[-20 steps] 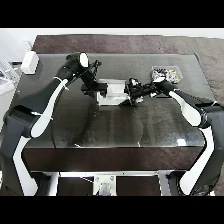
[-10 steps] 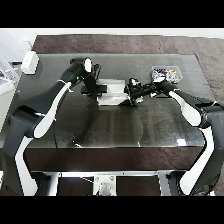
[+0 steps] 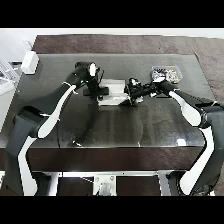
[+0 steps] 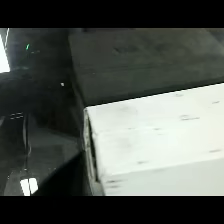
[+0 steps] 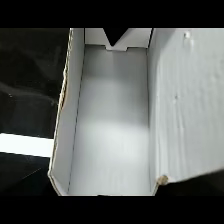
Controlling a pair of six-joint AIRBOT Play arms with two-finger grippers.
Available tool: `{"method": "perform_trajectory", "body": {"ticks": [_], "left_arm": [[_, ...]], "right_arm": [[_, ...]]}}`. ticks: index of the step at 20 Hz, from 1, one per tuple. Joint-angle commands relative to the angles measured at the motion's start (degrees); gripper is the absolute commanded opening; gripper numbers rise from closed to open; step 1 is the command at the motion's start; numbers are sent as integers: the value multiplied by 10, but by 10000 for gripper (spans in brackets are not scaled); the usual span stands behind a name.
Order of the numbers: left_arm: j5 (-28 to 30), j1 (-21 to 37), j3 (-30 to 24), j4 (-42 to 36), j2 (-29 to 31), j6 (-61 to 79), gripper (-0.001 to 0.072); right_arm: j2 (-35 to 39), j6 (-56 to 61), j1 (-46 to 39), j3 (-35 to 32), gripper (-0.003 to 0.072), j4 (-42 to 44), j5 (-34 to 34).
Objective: Fold the box and place the chain.
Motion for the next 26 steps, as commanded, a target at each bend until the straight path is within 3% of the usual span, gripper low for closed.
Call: {"method": "perform_trajectory", "body": {"ticks": [1, 6, 8, 9, 14, 20, 23, 26], "left_arm": [[5, -2, 0, -2, -2, 9, 29], [3, -2, 0, -3, -2, 14, 32], [3, -2, 0, -7, -2, 26, 617], [4, -2, 1, -8, -2, 35, 657], [-8, -1, 7, -20, 2, 77, 658], [-110, 33, 77, -116, 3, 254, 658], [-115, 63, 77, -144, 24, 332, 658], [-165, 94, 73, -148, 44, 437, 657]], "right_arm": [[0, -2, 1, 0, 515, -1, -3], [0, -2, 1, 1, 515, -1, -3], [0, -2, 1, 1, 515, -1, -3], [0, -2, 1, 1, 515, -1, -3], [0, -2, 1, 1, 515, -1, -3], [0, -2, 1, 1, 516, -1, -3], [0, -2, 1, 1, 516, -1, -3], [0, -2, 1, 0, 516, -1, -3]]}}
